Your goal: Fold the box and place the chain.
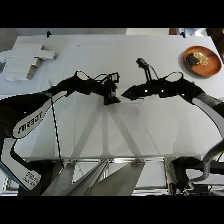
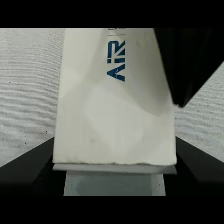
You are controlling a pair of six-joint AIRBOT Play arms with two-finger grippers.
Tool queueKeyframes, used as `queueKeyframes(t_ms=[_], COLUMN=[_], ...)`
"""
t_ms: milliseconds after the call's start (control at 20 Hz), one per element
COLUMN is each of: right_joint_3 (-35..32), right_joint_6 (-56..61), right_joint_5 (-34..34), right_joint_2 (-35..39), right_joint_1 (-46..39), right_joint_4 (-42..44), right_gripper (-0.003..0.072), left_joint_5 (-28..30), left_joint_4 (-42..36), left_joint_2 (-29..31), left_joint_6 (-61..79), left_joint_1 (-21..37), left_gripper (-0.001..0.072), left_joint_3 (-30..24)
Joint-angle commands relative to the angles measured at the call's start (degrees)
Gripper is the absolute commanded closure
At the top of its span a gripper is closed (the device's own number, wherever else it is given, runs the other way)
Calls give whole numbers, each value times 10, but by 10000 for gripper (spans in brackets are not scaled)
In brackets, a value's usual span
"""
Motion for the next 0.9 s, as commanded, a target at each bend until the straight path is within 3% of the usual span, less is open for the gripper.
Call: queueKeyframes(t_ms=[0, 400, 850], right_joint_3=[1, 1, 1], right_joint_6=[13, 14, 8], right_joint_5=[-57, -58, -104], right_joint_2=[-33, -34, 94], right_joint_1=[16, 15, -40], right_joint_4=[-7, -22, -32], right_gripper=[673, 673, 671], left_joint_5=[0, 0, 0], left_joint_4=[0, 0, 0], left_joint_2=[0, 0, 0], left_joint_6=[0, 0, 0], left_joint_1=[0, 0, 0], left_gripper=[430, 430, 430], left_joint_3=[0, 0, 0])
